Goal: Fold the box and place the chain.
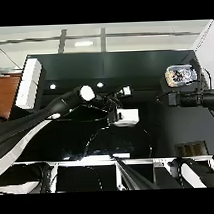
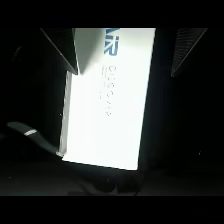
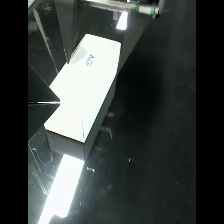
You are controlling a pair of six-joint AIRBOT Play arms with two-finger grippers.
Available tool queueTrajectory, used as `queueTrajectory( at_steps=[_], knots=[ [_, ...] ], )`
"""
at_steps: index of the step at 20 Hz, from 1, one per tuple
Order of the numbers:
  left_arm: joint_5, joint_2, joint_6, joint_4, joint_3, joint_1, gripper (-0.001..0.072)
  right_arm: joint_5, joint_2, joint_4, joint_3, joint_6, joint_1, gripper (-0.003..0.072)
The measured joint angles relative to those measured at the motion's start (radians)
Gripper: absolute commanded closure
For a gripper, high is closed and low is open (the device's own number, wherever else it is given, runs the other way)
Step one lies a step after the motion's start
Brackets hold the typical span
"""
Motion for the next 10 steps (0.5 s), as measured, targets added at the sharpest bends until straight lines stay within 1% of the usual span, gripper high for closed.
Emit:
queueTrajectory(
  at_steps=[7,10],
  knots=[
    [-0.074,-0.029,-0.037,-0.001,0.026,-0.004,0.0000,-0.007,0.000,-0.001,0.000,-0.003,0.000,0.0668],
    [-0.079,-0.033,-0.039,0.010,0.029,-0.014,-0.0001,-0.009,0.000,-0.002,0.000,-0.003,-0.001,0.0668]
  ],
)
